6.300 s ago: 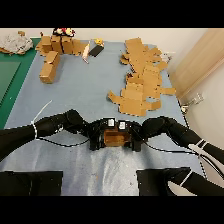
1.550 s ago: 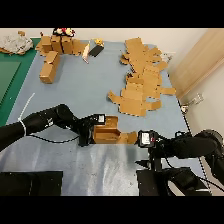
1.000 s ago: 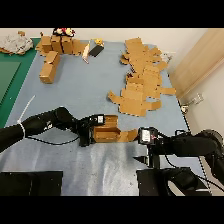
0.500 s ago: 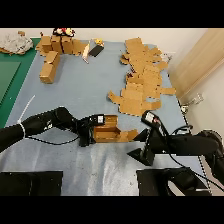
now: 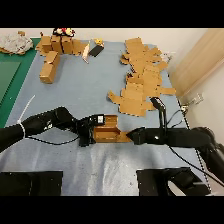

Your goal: Fold the box.

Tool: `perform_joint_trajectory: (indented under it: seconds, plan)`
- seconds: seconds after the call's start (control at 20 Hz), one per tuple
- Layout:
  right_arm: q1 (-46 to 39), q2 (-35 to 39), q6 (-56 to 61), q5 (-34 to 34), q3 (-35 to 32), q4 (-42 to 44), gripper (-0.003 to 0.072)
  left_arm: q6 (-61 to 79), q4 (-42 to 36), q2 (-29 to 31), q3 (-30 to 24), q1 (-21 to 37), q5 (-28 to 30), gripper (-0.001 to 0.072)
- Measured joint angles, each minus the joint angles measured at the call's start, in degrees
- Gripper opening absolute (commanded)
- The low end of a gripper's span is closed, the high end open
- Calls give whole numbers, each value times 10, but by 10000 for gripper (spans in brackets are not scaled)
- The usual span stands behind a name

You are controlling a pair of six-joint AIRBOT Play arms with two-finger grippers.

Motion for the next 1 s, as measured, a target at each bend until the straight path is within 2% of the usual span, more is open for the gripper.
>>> perform_joint_trajectory:
  seconds: [0.15, 0.35, 0.5, 0.75, 1.0]
  plan:
    - [1, -108, -48, 30, 25, 56, 2, 0, 0, 0, 0, 0, 0, 529]
    - [1, -283, -153, 39, 112, 126, 2, 0, 0, 0, 0, 0, -1, 529]
    - [1, -374, -200, 38, 169, 142, 2, 0, 0, 0, 0, 0, -1, 529]
    - [1, -467, -248, 37, 202, 140, 1, 0, 0, 0, 0, 0, -1, 529]
    - [2, -494, -269, 34, 198, 132, 1, 0, 0, 0, 0, 0, -1, 529]
